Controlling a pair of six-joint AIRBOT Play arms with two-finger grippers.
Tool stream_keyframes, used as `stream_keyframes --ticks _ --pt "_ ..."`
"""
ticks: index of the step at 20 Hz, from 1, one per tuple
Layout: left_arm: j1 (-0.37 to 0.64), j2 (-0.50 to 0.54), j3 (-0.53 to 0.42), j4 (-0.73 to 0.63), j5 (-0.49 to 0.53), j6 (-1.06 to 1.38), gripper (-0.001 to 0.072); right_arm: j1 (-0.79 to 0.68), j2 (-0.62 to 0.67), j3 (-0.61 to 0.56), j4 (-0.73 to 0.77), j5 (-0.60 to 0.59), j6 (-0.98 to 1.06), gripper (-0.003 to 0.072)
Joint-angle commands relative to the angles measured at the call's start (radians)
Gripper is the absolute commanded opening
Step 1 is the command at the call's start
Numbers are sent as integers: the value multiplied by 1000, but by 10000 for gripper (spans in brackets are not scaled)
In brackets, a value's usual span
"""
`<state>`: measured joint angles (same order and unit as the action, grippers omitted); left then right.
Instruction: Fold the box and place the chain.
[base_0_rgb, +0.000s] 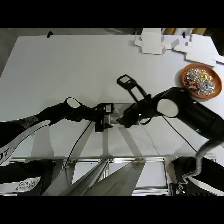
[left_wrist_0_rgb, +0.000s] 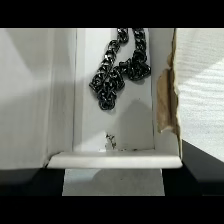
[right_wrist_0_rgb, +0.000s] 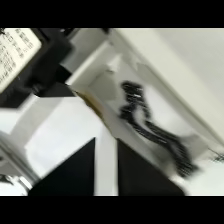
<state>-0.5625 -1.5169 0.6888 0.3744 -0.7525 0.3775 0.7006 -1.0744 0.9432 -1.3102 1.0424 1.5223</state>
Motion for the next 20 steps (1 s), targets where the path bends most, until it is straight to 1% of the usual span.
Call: stream_keyframes --ticks 1,3,5,7,9,12,14,17,18,19,20 --pt "0 1 0 0 0 0 152 -122 82 21 -125 124 2 27" --pt "0 1 0 0 0 0 152 -220 80 19 -185 152 26 21" --pt "0 1 0 0 0 0 152 -307 49 4 -201 135 33 19" --pt "0 1 0 0 0 0 152 -374 1 -24 -228 112 84 17" --pt "0 1 0 0 0 0 152 -414 -63 -50 -266 79 121 17" --pt "0 1 0 0 0 0 152 -443 -159 -53 -280 14 124 23" --pt "0 1 0 0 0 0 152 -454 -209 -53 -279 -17 130 137" --pt "0 1 0 0 0 0 152 -454 -269 -53 -278 -16 130 144" --pt "0 1 0 0 0 0 152 -454 -287 -53 -275 -15 130 213" --pt "0 1 0 0 0 0 152 -454 -301 -53 -272 -17 130 251" --pt "0 1 0 0 0 0 152 -453 -313 -53 -268 -22 130 253"
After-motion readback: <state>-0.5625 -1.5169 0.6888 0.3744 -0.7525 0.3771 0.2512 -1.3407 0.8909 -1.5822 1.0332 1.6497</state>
